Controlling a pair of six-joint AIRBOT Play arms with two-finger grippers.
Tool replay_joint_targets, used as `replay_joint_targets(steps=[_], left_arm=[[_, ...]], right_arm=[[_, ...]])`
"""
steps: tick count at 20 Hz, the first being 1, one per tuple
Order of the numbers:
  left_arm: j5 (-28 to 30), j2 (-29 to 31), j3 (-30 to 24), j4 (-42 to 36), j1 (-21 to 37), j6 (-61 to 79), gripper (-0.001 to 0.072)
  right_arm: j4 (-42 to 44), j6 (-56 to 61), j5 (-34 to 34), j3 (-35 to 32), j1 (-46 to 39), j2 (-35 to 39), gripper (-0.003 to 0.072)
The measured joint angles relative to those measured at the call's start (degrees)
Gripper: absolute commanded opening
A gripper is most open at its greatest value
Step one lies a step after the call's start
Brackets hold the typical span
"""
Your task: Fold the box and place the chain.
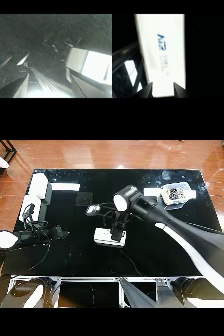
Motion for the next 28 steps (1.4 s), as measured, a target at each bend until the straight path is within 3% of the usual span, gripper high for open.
replay_joint_targets(steps=[1, 4, 6, 10, 13, 21, 28], left_arm=[[0.0, 0.0, 0.0, 0.0, 0.0, 0.0, 0.063], [-0.02, 0.02, 0.0, 0.0, 0.0, -0.02, 0.063], [-0.24, 0.02, 0.0, 0.0, 0.0, 0.02, 0.063], [-1.86, 0.02, 0.0, -0.04, -0.04, 0.96, 0.063], [-3.63, 0.02, 0.0, -0.13, -0.04, 2.21, 0.063], [-6.45, 0.02, 0.0, -0.37, -0.04, 4.31, 0.063], [-6.64, -0.31, 0.0, -0.48, -0.04, 4.48, 0.063]], right_arm=[[0.42, 1.6, 1.22, -0.11, -1.27, 1.36, 0.0022], [7.82, 5.38, 4.11, -4.02, -7.23, 6.34, 0.002], [17.0, 6.6, 1.51, -10.86, -11.19, 9.62, 0.002], [39.56, 7.74, -13.22, -27.15, -14.95, 12.68, 0.0019], [49.51, 7.72, -21.09, -34.69, -15.37, 13.38, 0.0019], [54.53, 9.49, -29.57, -39.41, -15.39, 13.25, 0.0019], [48.33, 15.5, -32.3, -39.69, -12.92, 12.55, 0.0019]])
